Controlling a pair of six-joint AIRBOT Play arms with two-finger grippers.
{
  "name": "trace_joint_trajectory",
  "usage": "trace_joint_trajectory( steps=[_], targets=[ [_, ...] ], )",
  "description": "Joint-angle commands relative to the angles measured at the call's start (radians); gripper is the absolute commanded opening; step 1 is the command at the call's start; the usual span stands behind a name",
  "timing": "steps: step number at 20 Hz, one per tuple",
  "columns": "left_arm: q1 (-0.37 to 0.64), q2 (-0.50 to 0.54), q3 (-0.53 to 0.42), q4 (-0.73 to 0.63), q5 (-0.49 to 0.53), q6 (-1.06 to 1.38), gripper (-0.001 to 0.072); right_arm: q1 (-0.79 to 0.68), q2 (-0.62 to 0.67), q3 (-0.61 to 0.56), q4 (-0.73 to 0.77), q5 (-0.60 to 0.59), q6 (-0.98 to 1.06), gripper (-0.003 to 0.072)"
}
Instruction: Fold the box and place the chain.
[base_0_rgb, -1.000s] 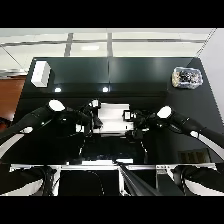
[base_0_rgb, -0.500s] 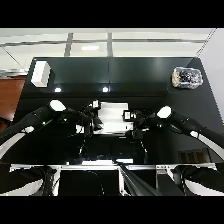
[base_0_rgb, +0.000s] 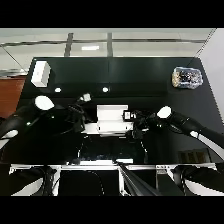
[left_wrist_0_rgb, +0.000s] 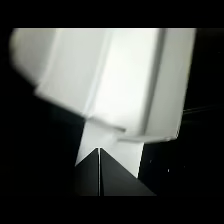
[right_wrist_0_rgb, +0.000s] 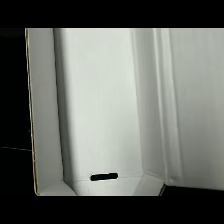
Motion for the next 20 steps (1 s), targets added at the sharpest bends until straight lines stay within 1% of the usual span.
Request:
trace_joint_trajectory(
  steps=[1,4,6,7,9,10,11,12,13,15,17,18,19,20],
  targets=[
    [0.117,0.110,0.003,0.118,-0.008,-0.348,0.0027,0.000,-0.001,0.000,0.000,0.000,0.000,0.0177],
    [0.266,0.105,-0.003,0.209,0.003,-0.765,0.0027,0.000,-0.001,0.000,0.000,0.000,0.000,0.0178],
    [0.381,0.076,-0.031,0.200,-0.026,-1.056,0.0027,0.000,-0.001,0.000,0.000,0.000,0.000,0.0178],
    [0.430,0.055,-0.055,0.144,-0.054,-1.104,0.0028,0.000,-0.001,0.000,0.000,0.000,0.000,0.0178],
    [0.518,-0.005,-0.106,-0.064,-0.099,-0.981,0.0028,0.000,-0.001,0.000,0.000,0.000,0.000,0.0178],
    [0.555,-0.044,-0.124,-0.169,-0.139,-0.919,0.0027,0.000,-0.001,0.000,0.000,0.000,0.000,0.0178],
    [0.570,-0.082,-0.130,-0.223,-0.185,-0.873,0.0026,0.000,-0.001,0.000,0.000,0.000,0.000,0.0177],
    [0.563,-0.118,-0.130,-0.217,-0.228,-0.857,0.0025,0.000,-0.001,0.000,0.000,0.000,0.000,0.0178],
    [0.539,-0.142,-0.130,-0.185,-0.244,-0.857,0.0025,0.000,-0.001,0.000,0.000,0.000,0.000,0.0178],
    [0.460,-0.168,-0.130,-0.132,-0.230,-0.884,0.0025,0.000,-0.001,0.000,0.000,0.000,0.000,0.0178],
    [0.372,-0.192,-0.129,-0.161,-0.232,-0.882,0.0026,0.000,-0.001,0.000,0.000,0.000,0.000,0.0178],
    [0.332,-0.206,-0.125,-0.155,-0.231,-0.875,0.0026,0.000,-0.001,0.000,0.000,0.000,0.000,0.0178],
    [0.300,-0.217,-0.121,-0.150,-0.218,-0.864,0.0026,0.000,-0.001,0.000,0.000,0.000,0.000,0.0178],
    [0.278,-0.224,-0.121,-0.172,-0.210,-0.843,0.0027,0.000,-0.001,0.000,0.000,0.000,0.000,0.0178]
  ],
)
